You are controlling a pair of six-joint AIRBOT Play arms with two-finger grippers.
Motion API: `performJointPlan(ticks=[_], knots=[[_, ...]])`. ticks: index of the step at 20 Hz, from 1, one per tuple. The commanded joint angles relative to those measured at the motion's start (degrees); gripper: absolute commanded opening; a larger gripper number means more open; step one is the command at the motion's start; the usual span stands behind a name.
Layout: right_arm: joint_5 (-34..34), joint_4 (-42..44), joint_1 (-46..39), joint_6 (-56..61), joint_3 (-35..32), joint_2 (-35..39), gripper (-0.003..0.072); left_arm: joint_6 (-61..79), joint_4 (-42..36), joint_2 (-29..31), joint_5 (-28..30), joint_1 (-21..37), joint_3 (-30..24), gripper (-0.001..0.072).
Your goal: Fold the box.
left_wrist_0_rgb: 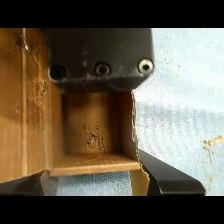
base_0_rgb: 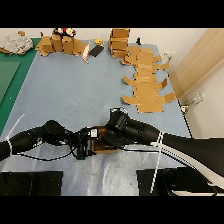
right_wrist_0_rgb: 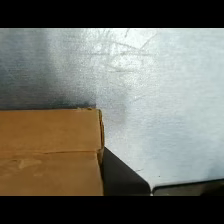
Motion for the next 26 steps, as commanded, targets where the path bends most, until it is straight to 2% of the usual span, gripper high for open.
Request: performJointPlan(ticks=[1,10,11,12,13,22,26], knots=[[-0.31,-0.68,0.02,-0.04,-0.04,-0.04,0.0007,-0.04,1.16,0.00,-0.04,0.09,0.02,0.0528],[2.16,-0.37,0.11,0.04,-3.32,-0.02,0.0008,-0.07,1.11,0.04,-0.55,0.09,0.04,0.0529],[2.32,0.09,0.09,0.04,-3.23,0.02,0.0075,-0.07,1.11,0.04,-0.55,0.09,0.04,0.0529],[2.25,0.07,0.09,0.04,-3.13,0.11,0.0307,-0.07,1.11,0.02,-0.55,0.09,0.04,0.0529],[2.16,0.07,0.09,0.04,-3.06,0.37,0.0413,-0.07,1.11,0.04,-0.55,0.09,0.04,0.0529],[2.05,2.54,0.09,0.50,-2.78,4.92,0.0413,-0.07,1.11,0.04,-0.55,0.09,0.04,0.0529],[-1.57,3.72,0.07,2.01,-2.80,9.42,0.0412,-0.07,1.14,0.04,-0.55,0.09,0.04,0.0529]])
